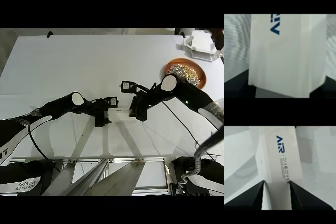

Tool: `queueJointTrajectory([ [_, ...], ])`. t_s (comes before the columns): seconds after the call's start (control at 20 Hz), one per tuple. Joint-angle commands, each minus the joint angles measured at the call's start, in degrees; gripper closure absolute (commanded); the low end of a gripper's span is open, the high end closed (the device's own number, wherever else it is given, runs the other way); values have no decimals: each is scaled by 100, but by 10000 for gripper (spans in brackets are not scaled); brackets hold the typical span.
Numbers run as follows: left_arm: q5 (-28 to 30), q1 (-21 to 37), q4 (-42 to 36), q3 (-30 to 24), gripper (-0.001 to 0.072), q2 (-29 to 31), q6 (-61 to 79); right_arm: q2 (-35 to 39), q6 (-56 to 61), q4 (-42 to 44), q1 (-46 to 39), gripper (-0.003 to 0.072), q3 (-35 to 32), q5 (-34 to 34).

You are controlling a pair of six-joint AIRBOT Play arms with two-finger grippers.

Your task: Fold the box and place the chain.

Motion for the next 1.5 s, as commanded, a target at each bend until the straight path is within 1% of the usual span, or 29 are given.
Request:
queueJointTrajectory([
  [0.0, 0, -2, 2, 0, 437, 4, 7, 109, 17, -2, 13, 371, -22, -260],
  [0.25, 0, -2, 2, 0, 437, 4, 7, 221, 17, -2, 13, 371, -46, -369],
  [0.45, 0, -2, 4, 0, 437, 4, 7, 221, 17, 0, 13, 371, -302, -374],
  [0.6, 0, -2, 2, 0, 437, 4, 7, 225, 17, 48, 13, 371, -426, -542],
  [0.9, 0, -2, 4, 0, 437, 4, 7, 227, 15, 199, 13, 371, -520, -518],
  [1.3, 2, -2, 2, 0, 437, 4, 4, 238, 15, 146, 210, 370, -649, -538],
  [1.35, 0, -2, 2, 0, 437, 4, 4, 243, 15, 151, 210, 364, -675, -546],
  [1.4, 2, -2, 2, 0, 437, 4, 7, 256, 7, 149, 210, 301, -688, -621],
  [1.45, 2, -2, 2, 0, 437, 4, 4, 310, 7, 166, 210, 215, -688, -737],
])
